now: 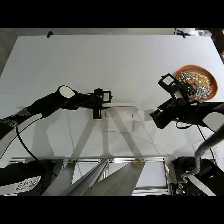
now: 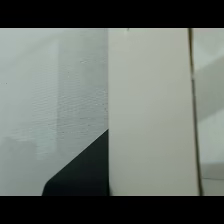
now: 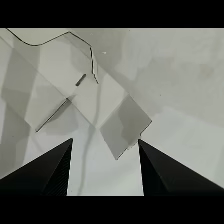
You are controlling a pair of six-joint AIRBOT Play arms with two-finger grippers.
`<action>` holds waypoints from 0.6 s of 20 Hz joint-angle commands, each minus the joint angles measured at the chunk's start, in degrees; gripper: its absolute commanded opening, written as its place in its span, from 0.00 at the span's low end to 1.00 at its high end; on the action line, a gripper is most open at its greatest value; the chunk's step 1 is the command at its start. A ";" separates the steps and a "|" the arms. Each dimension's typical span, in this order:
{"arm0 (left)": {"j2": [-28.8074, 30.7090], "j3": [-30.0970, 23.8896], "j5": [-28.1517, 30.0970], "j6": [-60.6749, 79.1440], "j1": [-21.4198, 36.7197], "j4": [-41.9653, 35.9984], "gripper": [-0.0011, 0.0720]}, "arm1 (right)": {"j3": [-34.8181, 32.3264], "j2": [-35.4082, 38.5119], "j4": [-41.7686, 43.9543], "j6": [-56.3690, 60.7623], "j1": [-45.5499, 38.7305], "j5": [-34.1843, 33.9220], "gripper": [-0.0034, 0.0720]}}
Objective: Fold the box and place the chain.
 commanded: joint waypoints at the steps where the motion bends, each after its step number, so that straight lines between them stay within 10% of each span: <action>1: -0.76 0.02 -0.87 -1.77 0.00 0.90 0.02 | -0.02 -0.26 -0.17 -0.37 0.00 -0.11 0.66; 12: -0.83 0.04 0.46 -8.17 -0.02 2.12 0.02 | -0.02 -0.50 -0.20 -0.50 0.00 -0.22 0.66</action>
